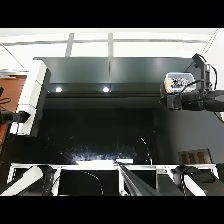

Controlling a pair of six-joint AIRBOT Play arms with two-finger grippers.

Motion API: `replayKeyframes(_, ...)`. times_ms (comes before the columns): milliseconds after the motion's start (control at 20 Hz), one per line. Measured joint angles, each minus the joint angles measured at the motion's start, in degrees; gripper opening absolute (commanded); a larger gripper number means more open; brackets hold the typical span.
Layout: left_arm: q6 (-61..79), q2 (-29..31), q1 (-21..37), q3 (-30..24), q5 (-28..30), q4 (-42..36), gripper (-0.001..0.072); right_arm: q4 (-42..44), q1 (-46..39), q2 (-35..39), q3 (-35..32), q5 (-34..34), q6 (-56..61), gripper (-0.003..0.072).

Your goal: Fold the box and place the chain.

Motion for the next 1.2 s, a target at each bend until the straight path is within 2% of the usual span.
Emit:
replayKeyframes(250,-9.1,5.7,-2.5,7.3,-5.3,1.1,0.0706,-0.2,0.0,0.0,0.0,2.0,-0.1,0.0013)
replayKeyframes(300,-11.6,7.2,-3.4,9.0,-6.0,-0.3,0.0632,-0.2,0.0,0.0,0.0,1.5,-0.3,0.0013)
replayKeyframes(350,-13.5,8.6,-4.8,10.7,-6.7,-2.3,0.0441,-0.2,0.0,0.0,0.0,0.7,-0.4,0.0013)
replayKeyframes(400,-14.9,9.9,-6.7,12.1,-7.5,-4.1,0.0132,-0.2,0.0,0.0,0.0,0.1,-0.5,0.0012)
replayKeyframes(450,-16.0,11.2,-9.4,13.6,-7.9,-6.2,0.0021,-0.3,0.0,0.0,0.0,-0.3,-0.5,0.0012)
replayKeyframes(600,-18.3,14.4,-19.8,16.2,-10.3,-9.4,0.0016,-2.3,0.0,0.9,0.0,1.3,-0.7,0.0012)
replayKeyframes(700,-24.8,16.5,-29.0,16.6,-11.1,-7.5,0.0016,-5.0,0.0,3.2,-0.3,2.7,-0.7,0.0012)
replayKeyframes(800,-33.7,18.4,-38.8,15.1,-10.0,-1.3,0.0017,-9.2,0.0,6.2,-1.5,1.4,0.5,0.0012)
replayKeyframes(950,-47.6,19.7,-52.9,10.4,-5.2,11.9,0.0021,-19.9,0.0,9.4,-6.0,-5.0,6.9,0.0013)
replayKeyframes(1050,-54.0,19.6,-58.3,7.8,-1.8,19.6,0.0022,-25.7,0.0,10.3,-9.2,-9.9,10.9,0.0014)
replayKeyframes(1200,-58.9,20.0,-60.8,6.1,1.1,24.3,0.0021,-29.8,0.0,10.9,-11.6,-14.7,14.1,0.0014)
